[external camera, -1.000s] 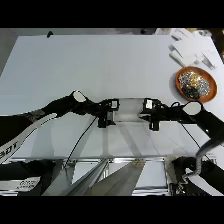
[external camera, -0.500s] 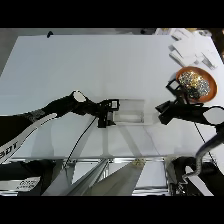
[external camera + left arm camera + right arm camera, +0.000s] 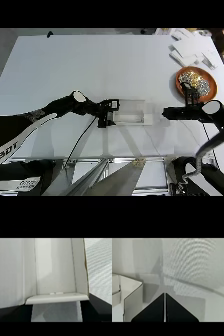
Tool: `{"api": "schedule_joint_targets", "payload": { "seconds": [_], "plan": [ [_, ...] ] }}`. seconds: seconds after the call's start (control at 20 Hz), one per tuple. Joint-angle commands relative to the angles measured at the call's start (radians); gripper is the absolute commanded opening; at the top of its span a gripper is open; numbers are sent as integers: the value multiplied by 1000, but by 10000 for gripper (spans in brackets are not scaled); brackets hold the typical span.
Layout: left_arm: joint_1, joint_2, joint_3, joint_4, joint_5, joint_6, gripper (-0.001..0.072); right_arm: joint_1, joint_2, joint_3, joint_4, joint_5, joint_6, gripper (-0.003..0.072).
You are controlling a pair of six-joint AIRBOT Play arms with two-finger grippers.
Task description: Fold the box and place the chain.
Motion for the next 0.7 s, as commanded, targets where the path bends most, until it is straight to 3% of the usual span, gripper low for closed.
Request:
{"api": "schedule_joint_targets", "payload": {
  "seconds": [0.0, 0.15, 0.35, 0.4, 0.45, 0.65],
  "plan": [
    [0, 1, 0, 0, 0, 0, 139, -8, -117, 0, 109, 64, -1, 19],
    [0, 1, 0, 0, 0, 0, 139, -5, -165, 0, 277, 99, -72, 19],
    [0, 1, 0, 0, 0, 0, 139, 55, -175, 0, 332, 133, -96, 28],
    [0, 1, 0, 0, 0, 0, 139, 63, -167, 0, 358, 143, -114, 135],
    [0, 1, 0, 0, 0, 0, 139, 65, -153, 0, 362, 140, -110, 193],
    [0, 1, 0, 0, 0, 0, 139, 65, -71, 0, 362, 151, -93, 212]
  ]
}}
